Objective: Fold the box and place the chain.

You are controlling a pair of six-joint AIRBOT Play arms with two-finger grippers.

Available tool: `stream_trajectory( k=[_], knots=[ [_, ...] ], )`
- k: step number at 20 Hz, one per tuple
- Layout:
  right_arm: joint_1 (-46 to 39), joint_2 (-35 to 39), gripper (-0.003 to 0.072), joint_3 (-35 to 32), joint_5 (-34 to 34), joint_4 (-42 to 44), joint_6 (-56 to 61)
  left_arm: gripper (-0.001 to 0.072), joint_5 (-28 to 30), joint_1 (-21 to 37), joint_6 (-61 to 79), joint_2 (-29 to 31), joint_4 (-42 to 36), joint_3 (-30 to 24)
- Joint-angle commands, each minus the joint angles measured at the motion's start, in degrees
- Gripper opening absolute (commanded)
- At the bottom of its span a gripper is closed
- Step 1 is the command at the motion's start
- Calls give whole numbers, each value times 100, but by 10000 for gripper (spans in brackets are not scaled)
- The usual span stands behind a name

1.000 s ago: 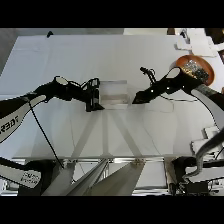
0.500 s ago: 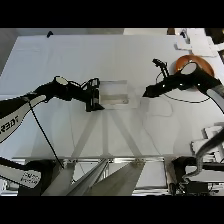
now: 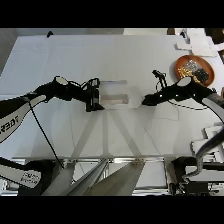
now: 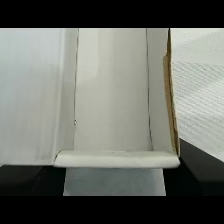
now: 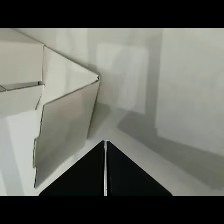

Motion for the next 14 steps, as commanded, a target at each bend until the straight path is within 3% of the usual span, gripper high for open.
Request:
stream_trajectory(
  k=[1,11,12,14],
  knots=[
    [243,-133,8,-70,-227,195,-120,209,0,0,0,-2,0,0],
    [396,-35,11,-68,-11,955,-313,209,0,0,0,-2,0,0],
    [398,7,29,-68,-11,1102,-317,209,0,0,0,-2,2,0],
    [398,72,205,-68,-9,1397,-317,209,0,0,0,-2,0,0]
  ],
)
